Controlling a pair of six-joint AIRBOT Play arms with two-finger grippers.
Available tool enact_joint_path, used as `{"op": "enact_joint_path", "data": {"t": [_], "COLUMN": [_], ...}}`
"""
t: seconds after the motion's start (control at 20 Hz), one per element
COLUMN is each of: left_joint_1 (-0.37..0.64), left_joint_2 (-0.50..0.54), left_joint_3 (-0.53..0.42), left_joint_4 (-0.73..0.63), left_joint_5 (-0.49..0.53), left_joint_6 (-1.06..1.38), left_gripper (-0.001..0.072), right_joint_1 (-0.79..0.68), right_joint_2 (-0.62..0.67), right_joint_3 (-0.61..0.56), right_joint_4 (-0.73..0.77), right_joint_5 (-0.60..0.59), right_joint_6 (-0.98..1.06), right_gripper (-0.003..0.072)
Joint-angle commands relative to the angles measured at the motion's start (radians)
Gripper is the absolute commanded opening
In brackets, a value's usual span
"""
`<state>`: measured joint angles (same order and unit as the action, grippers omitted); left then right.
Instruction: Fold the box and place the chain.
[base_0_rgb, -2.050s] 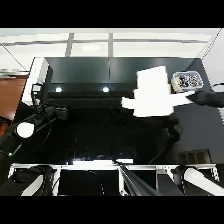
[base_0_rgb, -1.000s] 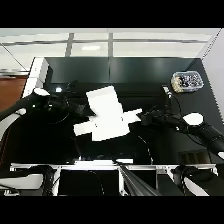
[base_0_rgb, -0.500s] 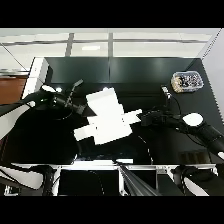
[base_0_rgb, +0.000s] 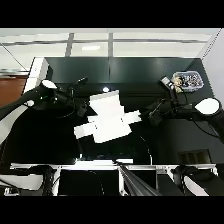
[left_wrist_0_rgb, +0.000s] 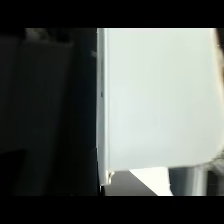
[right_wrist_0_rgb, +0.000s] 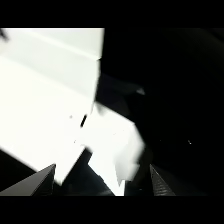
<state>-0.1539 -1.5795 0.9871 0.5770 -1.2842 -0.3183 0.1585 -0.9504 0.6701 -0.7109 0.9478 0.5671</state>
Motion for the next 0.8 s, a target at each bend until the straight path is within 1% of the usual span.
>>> {"op": "enact_joint_path", "data": {"t": [0.0, 0.05, 0.1, 0.15, 0.25, 0.3, 0.5, 0.65, 0.75], "left_joint_1": [-0.08, -0.108, -0.133, -0.157, -0.195, -0.205, -0.219, -0.219, -0.219], "left_joint_2": [0.096, 0.104, 0.103, 0.102, 0.093, 0.084, 0.055, 0.046, 0.046], "left_joint_3": [-0.023, -0.028, -0.027, -0.028, -0.037, -0.037, -0.038, -0.038, -0.038], "left_joint_4": [0.002, -0.005, 0.008, 0.043, 0.043, 0.038, 0.04, 0.04, 0.04], "left_joint_5": [0.203, 0.235, 0.239, 0.26, 0.361, 0.383, 0.382, 0.382, 0.382], "left_joint_6": [0.135, 0.2, 0.266, 0.317, 0.324, 0.348, 0.426, 0.427, 0.427], "left_gripper": [0.0025, 0.0025, 0.0025, 0.0025, 0.0027, 0.0028, 0.003, 0.003, 0.003], "right_joint_1": [0.071, 0.106, 0.142, 0.172, 0.214, 0.224, 0.229, 0.229, 0.229], "right_joint_2": [-0.002, -0.006, -0.01, -0.014, -0.023, -0.032, -0.068, -0.111, -0.13], "right_joint_3": [0.028, 0.012, -0.008, -0.027, -0.06, -0.069, -0.079, -0.079, -0.079], "right_joint_4": [-0.099, -0.115, -0.145, -0.18, -0.209, -0.21, -0.245, -0.256, -0.289], "right_joint_5": [0.059, 0.016, -0.038, -0.091, -0.159, -0.164, -0.159, -0.147, -0.137], "right_joint_6": [-0.163, -0.193, -0.221, -0.246, -0.309, -0.336, -0.385, -0.412, -0.442], "right_gripper": [0.0661, 0.0661, 0.066, 0.0661, 0.066, 0.066, 0.066, 0.0659, 0.0659]}}
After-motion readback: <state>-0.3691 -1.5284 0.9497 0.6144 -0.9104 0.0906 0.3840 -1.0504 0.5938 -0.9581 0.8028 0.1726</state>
